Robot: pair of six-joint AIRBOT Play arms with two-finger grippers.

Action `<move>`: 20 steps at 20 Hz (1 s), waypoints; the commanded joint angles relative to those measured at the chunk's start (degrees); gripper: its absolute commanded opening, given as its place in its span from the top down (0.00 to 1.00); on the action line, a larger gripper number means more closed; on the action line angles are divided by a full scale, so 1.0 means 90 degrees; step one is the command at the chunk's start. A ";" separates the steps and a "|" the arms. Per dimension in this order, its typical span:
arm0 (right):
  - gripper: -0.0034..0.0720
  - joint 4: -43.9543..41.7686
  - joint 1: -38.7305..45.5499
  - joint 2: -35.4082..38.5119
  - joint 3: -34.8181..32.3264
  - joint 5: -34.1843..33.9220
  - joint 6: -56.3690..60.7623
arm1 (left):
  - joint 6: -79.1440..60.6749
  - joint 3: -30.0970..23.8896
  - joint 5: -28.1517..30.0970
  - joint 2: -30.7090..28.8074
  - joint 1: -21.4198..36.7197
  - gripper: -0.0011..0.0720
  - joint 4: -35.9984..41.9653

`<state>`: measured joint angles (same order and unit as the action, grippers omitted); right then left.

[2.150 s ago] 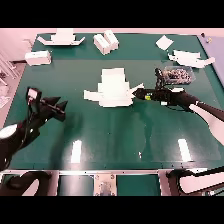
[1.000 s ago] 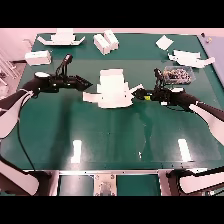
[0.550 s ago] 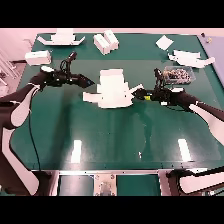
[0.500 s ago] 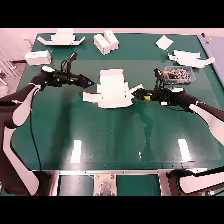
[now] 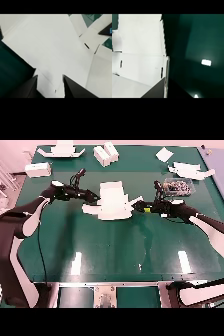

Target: Fold the box and place the chain.

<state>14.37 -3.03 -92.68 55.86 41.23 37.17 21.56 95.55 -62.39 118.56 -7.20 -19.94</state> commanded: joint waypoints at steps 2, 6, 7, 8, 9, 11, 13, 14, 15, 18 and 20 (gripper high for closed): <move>0.95 -0.0002 -0.0002 -0.0002 0.0000 0.0095 0.0036 | 0.0007 0.0109 0.0335 0.0080 -0.0041 0.44 0.0066; 0.95 0.0024 0.0002 -0.0002 0.0000 0.0092 0.0034 | -0.0015 0.0495 0.0328 0.0075 -0.0024 0.44 -0.0005; 0.95 0.0022 0.0002 -0.0002 0.0000 0.0092 0.0034 | 0.0085 0.0617 0.0362 0.0075 -0.0024 0.44 -0.0121; 0.95 0.0022 0.0002 -0.0002 0.0000 0.0092 0.0034 | 0.0243 0.0695 0.0364 0.0075 -0.0024 0.44 -0.0323; 0.95 0.0022 0.0002 -0.0002 0.0000 0.0090 0.0034 | 0.0420 0.0716 0.0355 0.0075 -0.0024 0.44 -0.0639; 0.95 0.0022 0.0002 -0.0002 0.0000 0.0092 0.0034 | 0.0556 0.0707 0.0270 0.0109 -0.0024 0.44 -0.0967; 0.95 0.0022 0.0002 -0.0002 0.0000 0.0092 0.0034 | 0.0556 0.0704 0.0253 0.0187 -0.0024 0.44 -0.0903; 0.95 0.0022 0.0002 -0.0002 0.0000 0.0090 0.0034 | 0.0559 0.0707 0.0226 0.0248 -0.0027 0.44 -0.0886; 0.95 0.0022 0.0002 -0.0002 0.0000 0.0092 0.0034 | 0.0559 0.0704 0.0197 0.0294 -0.0027 0.44 -0.0872; 0.95 0.0022 0.0002 -0.0002 0.0000 0.0092 0.0034 | 0.0573 0.0712 -0.0080 0.0515 -0.0027 0.44 -0.0537; 0.95 0.0022 0.0002 -0.0002 0.0000 0.0090 0.0032 | 0.0551 0.0712 -0.0301 0.0702 -0.0029 0.44 0.0165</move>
